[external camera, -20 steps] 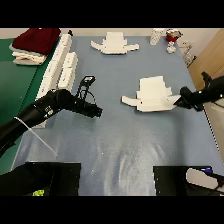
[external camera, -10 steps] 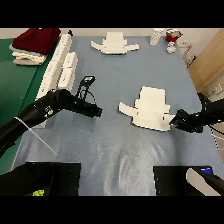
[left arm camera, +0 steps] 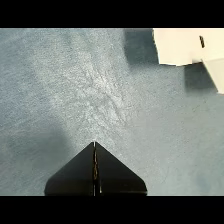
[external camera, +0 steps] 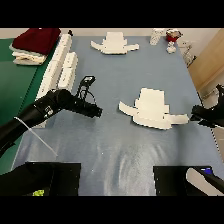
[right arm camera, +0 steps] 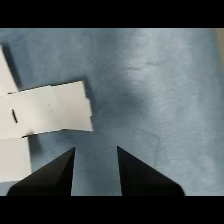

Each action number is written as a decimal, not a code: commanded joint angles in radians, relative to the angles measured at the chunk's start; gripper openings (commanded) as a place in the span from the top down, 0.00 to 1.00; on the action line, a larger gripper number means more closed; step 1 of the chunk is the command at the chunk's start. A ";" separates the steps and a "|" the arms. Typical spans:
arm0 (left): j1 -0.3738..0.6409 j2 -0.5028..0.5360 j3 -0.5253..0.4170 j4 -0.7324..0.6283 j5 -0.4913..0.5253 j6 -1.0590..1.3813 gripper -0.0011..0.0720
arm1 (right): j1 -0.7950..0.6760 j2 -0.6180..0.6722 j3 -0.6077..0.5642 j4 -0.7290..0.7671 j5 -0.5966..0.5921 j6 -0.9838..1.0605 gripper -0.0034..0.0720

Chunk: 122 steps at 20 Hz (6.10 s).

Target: Fold the box.

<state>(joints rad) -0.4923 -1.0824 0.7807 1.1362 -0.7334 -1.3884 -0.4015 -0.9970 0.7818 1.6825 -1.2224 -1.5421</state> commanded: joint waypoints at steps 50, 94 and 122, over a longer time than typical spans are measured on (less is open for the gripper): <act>0.371 -0.415 0.135 -0.623 -0.413 0.503 0.54 | 0.560 0.279 -0.424 0.578 0.376 -0.412 0.95; 0.199 -0.518 0.351 -0.708 -0.585 1.089 0.98 | 0.557 0.279 -0.388 0.218 0.438 -0.285 0.62; -0.083 -0.001 -0.195 -0.818 0.123 1.665 0.97 | 0.557 0.163 -0.320 0.089 0.669 0.158 0.33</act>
<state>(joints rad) -0.5926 -1.0809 0.5663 0.3145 -0.6121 0.3256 0.1551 -0.8284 0.4610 1.7576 -0.5499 -1.3865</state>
